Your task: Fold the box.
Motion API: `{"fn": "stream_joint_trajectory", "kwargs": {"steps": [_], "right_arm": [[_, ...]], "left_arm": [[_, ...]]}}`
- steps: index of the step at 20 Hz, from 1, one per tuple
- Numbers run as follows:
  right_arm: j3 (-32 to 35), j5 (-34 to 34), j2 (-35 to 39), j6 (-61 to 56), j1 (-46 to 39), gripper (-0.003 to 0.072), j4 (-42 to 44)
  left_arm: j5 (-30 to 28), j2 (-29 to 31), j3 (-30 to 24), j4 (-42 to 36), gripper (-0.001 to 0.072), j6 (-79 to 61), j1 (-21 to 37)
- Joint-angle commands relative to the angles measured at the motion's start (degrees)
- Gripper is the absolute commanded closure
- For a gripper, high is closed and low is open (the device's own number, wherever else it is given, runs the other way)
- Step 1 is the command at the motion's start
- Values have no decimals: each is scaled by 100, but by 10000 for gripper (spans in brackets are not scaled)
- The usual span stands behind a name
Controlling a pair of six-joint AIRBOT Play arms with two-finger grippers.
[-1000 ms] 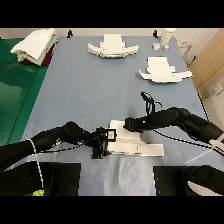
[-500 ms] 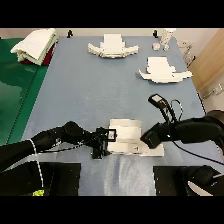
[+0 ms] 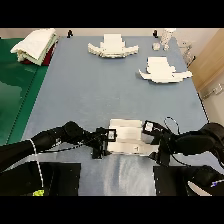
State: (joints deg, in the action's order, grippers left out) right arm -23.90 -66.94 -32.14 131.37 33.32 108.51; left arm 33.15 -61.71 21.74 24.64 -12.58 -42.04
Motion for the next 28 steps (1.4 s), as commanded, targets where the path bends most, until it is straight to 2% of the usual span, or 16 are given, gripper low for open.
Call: {"fn": "stream_joint_trajectory", "kwargs": {"steps": [1,5,10,11,12,15,17,20,24,25,26,27,28], "right_arm": [[280,645,-269,1537,4,92,210],[400,1303,-479,2024,4,92,184],[400,1504,-817,2074,4,105,468],[400,1532,-868,2090,4,169,509],[400,1545,-903,2090,4,299,538],[400,1545,-977,2087,7,549,671],[398,1565,-1008,2087,42,637,732],[398,1727,-1071,2087,214,671,767],[398,1961,-1172,2179,323,665,894],[398,1982,-1189,2223,323,633,951],[398,2006,-1196,2236,323,553,1008],[398,2048,-1196,2236,323,365,1047],[398,2122,-1196,2236,323,219,1049]], "left_arm": [[-2,-4,4,0,268,0,-2],[-2,-4,4,0,268,0,-2],[-2,-4,4,0,268,0,-2],[-2,-4,4,0,268,0,-2],[-2,-4,4,0,268,0,-2],[-2,-4,4,0,268,0,-2],[-2,-4,4,0,268,0,-2],[-2,-4,4,0,268,0,-2],[-2,-4,4,0,268,0,-2],[-2,-4,4,0,268,0,-2],[-2,-4,4,0,268,0,-2],[-2,-4,4,0,268,0,-2],[-2,-4,4,0,268,0,-2]]}}
